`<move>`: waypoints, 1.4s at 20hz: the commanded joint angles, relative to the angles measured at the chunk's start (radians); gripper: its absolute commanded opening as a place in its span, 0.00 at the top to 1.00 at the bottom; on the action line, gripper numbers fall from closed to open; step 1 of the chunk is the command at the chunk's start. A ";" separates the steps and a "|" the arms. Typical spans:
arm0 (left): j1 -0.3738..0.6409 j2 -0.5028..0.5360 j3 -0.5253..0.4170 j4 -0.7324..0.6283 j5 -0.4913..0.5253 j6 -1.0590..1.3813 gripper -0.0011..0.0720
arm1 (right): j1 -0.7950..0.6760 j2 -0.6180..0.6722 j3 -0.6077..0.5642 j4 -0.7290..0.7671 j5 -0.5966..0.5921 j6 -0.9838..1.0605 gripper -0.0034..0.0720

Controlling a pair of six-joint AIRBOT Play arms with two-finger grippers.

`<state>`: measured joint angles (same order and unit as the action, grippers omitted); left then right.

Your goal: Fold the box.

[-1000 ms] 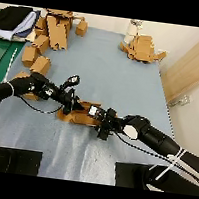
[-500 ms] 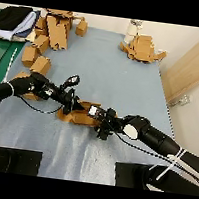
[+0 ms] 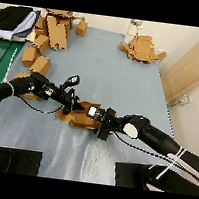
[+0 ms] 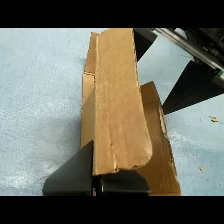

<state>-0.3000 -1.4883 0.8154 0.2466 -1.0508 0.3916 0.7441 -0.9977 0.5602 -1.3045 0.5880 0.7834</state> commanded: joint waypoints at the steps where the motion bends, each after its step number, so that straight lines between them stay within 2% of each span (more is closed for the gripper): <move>1: 0.000 0.000 0.000 0.000 0.000 0.000 0.97 | 0.000 0.000 0.005 -0.004 0.019 -0.017 0.01; 2: 0.000 0.000 0.000 0.000 0.000 0.000 0.97 | 0.000 0.000 0.005 -0.004 0.000 -0.039 0.01; 4: 0.000 0.000 0.000 0.000 0.000 0.000 0.97 | -0.005 0.001 0.000 0.031 -0.042 -0.206 0.01; 7: 0.000 0.000 0.000 0.000 0.001 0.000 0.97 | -0.074 0.003 -0.005 0.287 -0.047 -0.479 0.01; 9: 0.000 0.000 0.000 0.000 0.001 0.000 0.97 | -0.140 0.003 -0.005 0.375 -0.047 -0.524 0.01; 13: 0.000 0.000 0.000 0.000 0.001 0.000 0.97 | -0.190 0.003 -0.005 0.377 -0.039 -0.530 0.01; 20: 0.000 0.000 0.000 0.000 0.001 0.000 0.97 | -0.196 0.001 -0.005 0.390 -0.012 -0.531 0.01; 22: 0.000 0.000 0.000 0.000 0.001 0.000 0.97 | -0.197 -0.020 -0.005 0.405 -0.018 -0.608 0.01; 24: 0.000 0.000 0.000 0.000 0.001 0.000 0.97 | -0.220 -0.057 -0.004 0.492 -0.002 -0.727 0.01; 28: 0.000 0.000 0.000 0.000 0.001 0.000 0.97 | -0.355 -0.098 0.016 0.681 0.134 -0.962 0.01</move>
<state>-0.3000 -1.4883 0.8154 0.2462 -1.0504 0.3916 0.4644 -1.0687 0.5652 -0.7658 0.6289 0.0086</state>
